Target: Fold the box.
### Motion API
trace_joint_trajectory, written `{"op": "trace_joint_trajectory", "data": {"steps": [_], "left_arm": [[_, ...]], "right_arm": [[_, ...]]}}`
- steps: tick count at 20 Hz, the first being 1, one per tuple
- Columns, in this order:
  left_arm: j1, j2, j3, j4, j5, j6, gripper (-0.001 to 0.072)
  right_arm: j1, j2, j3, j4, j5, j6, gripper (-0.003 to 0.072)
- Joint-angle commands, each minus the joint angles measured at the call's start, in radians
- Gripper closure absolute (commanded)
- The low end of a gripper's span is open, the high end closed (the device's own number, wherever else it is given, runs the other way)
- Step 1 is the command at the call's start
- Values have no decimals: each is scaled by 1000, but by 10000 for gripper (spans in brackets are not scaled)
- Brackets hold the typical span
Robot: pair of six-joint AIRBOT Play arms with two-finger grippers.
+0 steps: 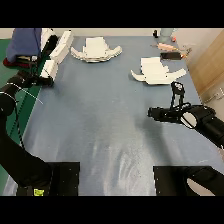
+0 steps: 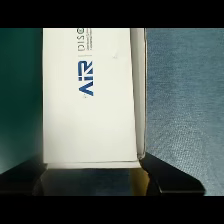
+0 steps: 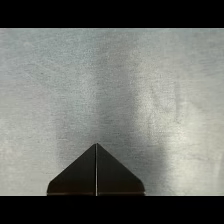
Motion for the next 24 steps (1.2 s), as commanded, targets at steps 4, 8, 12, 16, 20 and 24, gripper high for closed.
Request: {"op": "trace_joint_trajectory", "data": {"steps": [4, 8, 12, 16, 20, 24], "left_arm": [[-6, 0, 3, 17, -17, -16, 165], [-10, 0, 3, 16, -1, -17, 162], [-9, 5, 3, 17, -11, -23, 5], [-2, 61, 6, 60, -105, -24, 5], [18, 161, 20, 146, -328, -97, 5], [23, 253, 89, 350, -679, -272, 6]], "right_arm": [[0, -1, 1, 16, 2, 0, 684], [0, -1, 1, 22, 3, 0, 684], [0, -1, 1, 24, 3, 0, 684], [0, -1, 1, 23, 3, 0, 684], [0, -1, 1, 23, 3, 0, 684], [0, -1, 1, 25, 3, 0, 684]]}}
